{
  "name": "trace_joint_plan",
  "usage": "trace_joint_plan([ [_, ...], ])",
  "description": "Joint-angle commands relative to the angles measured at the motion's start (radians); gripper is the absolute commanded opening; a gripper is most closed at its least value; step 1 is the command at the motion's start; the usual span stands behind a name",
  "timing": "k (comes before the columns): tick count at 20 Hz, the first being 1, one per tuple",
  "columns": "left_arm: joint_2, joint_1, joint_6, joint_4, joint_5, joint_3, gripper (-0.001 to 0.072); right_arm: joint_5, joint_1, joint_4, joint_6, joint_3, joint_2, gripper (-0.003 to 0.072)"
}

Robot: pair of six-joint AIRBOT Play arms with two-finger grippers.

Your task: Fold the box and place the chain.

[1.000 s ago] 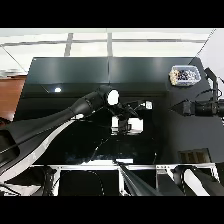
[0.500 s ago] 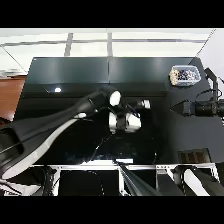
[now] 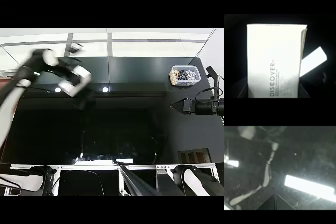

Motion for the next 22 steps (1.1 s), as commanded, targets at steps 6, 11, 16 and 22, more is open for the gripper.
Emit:
trace_joint_plan([
  [6,-0.349,0.451,-0.122,-0.032,-0.105,0.467,0.0295,-0.066,0.0,0.006,0.088,0.001,0.0,0.0017],
  [11,-0.484,0.478,-0.122,-0.04,-0.09,0.568,0.0295,-0.082,0.0,0.006,0.118,0.001,0.0,0.0017],
  [16,-0.455,0.472,-0.127,-0.031,-0.186,0.617,0.0712,-0.08,0.019,0.068,0.117,0.001,0.0,0.0017],
  [22,-0.035,0.472,-0.341,-0.042,-0.255,0.515,0.0041,-0.159,0.257,0.079,0.143,0.034,0.0,0.0017],
])
